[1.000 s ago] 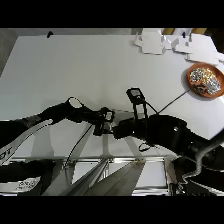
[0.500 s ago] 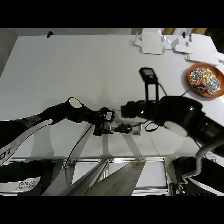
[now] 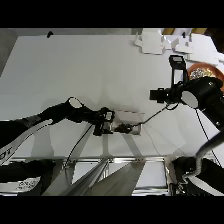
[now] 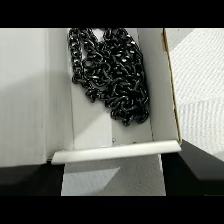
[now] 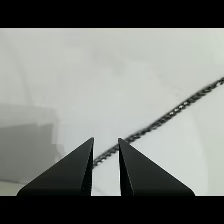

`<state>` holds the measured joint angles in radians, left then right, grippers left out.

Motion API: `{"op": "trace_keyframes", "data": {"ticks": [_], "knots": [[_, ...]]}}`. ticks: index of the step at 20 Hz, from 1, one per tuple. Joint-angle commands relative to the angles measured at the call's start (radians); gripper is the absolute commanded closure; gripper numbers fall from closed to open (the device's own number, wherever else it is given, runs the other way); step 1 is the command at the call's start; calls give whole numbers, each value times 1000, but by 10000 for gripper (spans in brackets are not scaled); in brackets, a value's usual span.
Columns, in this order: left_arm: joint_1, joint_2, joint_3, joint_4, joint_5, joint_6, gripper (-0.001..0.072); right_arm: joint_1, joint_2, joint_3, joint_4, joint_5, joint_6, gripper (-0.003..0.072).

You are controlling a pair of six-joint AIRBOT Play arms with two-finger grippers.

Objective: Fold the box and place the chain.

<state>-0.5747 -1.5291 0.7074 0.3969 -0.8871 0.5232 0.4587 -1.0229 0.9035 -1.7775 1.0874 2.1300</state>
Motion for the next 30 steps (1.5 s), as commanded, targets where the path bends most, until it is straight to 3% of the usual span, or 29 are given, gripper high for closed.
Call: {"op": "trace_keyframes", "data": {"ticks": [1,10,12,13,18,23,30], "knots": [[0,-1,0,0,0,0,500,-26,-75,1,-41,10,-15,499],[0,-1,0,0,0,0,500,-26,-216,1,-47,-33,-39,470],[0,0,0,0,0,0,500,-26,-232,1,-48,-41,-46,342],[0,-1,0,0,0,0,500,-26,-244,1,-47,-42,-45,333],[0,-1,0,0,0,0,500,-26,-288,1,-46,-30,-44,343],[0,-1,0,0,0,0,500,-33,-305,-25,-21,58,-108,340],[0,-1,0,0,0,0,500,-33,-305,-108,16,11,-80,341]]}}
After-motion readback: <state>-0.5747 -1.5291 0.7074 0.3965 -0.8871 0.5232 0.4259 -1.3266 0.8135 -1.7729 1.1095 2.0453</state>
